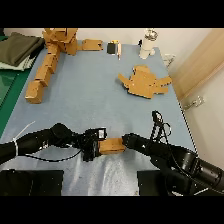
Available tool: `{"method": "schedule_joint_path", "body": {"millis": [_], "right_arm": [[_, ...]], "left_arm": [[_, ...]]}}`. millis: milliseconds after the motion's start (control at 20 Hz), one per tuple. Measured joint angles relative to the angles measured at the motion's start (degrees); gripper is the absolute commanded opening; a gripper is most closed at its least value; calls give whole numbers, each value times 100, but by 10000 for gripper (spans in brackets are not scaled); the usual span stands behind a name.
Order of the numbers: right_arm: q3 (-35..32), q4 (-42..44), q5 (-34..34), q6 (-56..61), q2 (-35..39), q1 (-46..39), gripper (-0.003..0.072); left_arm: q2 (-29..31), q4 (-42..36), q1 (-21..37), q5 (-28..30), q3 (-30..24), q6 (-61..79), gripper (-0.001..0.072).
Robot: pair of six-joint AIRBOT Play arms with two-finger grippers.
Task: Fold the box.
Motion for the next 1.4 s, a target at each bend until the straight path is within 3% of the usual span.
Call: {"method": "schedule_joint_path", "body": {"millis": [300,550,700,900,1050,1250,1400], "right_arm": [[0,-382,-304,317,0,-2,5],[0,-546,-435,389,0,-2,5],[0,-610,-468,409,0,0,4],[0,-743,-474,452,0,-2,4],[0,-789,-481,466,0,-2,4],[0,-876,-485,466,0,-2,4],[0,-955,-487,468,0,-2,4]], "left_arm": [[149,-13,7,179,35,-240,453],[723,2,142,1303,55,-791,454],[1021,15,581,1740,55,-1241,454],[1180,59,1631,1928,-37,-1812,453],[1217,549,2627,1506,-92,-2304,453],[1274,2262,4002,280,-76,-3729,453],[1478,3270,4878,-297,-7,-4590,454]]}}
